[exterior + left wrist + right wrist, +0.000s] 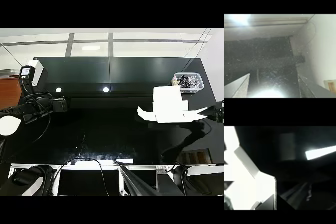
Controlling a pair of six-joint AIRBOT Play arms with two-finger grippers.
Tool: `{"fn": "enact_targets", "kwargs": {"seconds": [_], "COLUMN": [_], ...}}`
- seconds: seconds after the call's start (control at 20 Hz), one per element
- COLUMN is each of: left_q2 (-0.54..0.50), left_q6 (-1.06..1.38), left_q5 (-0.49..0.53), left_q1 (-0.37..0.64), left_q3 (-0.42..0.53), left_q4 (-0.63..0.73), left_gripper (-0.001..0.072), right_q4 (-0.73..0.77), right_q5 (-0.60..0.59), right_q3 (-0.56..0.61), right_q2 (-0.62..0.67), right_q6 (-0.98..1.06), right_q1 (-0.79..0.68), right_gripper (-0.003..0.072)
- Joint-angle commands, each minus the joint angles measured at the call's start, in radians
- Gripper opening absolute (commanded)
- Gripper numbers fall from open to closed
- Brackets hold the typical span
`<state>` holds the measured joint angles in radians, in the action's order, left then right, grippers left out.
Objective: Fold the box and place the chain.
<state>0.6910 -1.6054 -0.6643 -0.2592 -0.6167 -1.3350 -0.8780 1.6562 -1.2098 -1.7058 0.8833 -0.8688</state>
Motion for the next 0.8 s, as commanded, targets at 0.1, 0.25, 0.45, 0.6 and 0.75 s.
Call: {"fn": "enact_targets", "kwargs": {"seconds": [0.1,0.25,0.45,0.6,0.75], "left_q2": [0.002,0.016,0.071,0.118,0.173], "left_q6": [0.001,0.002,0.009,0.009,0.009], "left_q5": [-0.002,-0.007,-0.043,-0.044,-0.055], "left_q1": [-0.003,-0.003,-0.003,-0.003,-0.002], "left_q3": [0.0,0.0,0.0,0.0,0.0], "left_q4": [0.043,0.087,0.164,0.174,0.246], "left_gripper": [0.0702,0.0702,0.0702,0.0702,0.0702], "right_q4": [0.09,0.118,0.203,0.304,0.306], "right_q5": [-0.035,-0.14,-0.258,-0.377,-0.508], "right_q3": [0.079,0.159,0.302,0.448,0.568], "right_q2": [0.061,0.163,0.369,0.542,0.688], "right_q6": [0.033,0.065,0.072,0.108,0.114], "right_q1": [0.136,0.233,0.388,0.533,0.705], "right_gripper": [0.0022,0.0022,0.0022,0.0022,0.0022]}}
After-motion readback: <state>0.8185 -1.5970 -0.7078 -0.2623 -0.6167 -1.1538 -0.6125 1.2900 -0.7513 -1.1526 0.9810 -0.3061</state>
